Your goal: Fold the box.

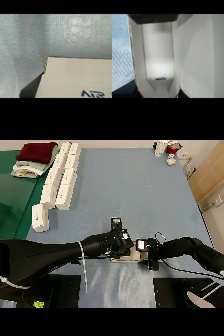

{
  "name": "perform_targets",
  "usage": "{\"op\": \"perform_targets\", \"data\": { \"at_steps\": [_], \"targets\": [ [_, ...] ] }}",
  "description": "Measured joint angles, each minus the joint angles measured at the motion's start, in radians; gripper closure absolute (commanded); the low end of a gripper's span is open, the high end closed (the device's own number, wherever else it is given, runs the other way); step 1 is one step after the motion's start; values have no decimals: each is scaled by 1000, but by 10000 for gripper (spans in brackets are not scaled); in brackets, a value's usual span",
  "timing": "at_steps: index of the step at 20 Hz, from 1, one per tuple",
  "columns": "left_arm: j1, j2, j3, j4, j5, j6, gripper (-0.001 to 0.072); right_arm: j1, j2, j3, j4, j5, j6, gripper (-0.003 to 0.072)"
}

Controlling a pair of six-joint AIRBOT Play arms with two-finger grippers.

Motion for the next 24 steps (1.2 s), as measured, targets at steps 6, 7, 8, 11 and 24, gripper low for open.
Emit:
{"op": "perform_targets", "data": {
  "at_steps": [6,7,8,11,24],
  "targets": [
    [-4,-1,0,5,5,23,179,0,0,0,0,0,0,217],
    [-5,-1,0,7,3,27,179,0,0,0,0,0,0,218],
    [-5,-1,0,8,3,27,179,0,0,0,0,0,0,218],
    [-6,9,0,10,-2,35,179,0,0,0,0,0,0,218],
    [-6,281,15,11,-223,218,696,0,0,0,0,0,0,218]
  ]
}}
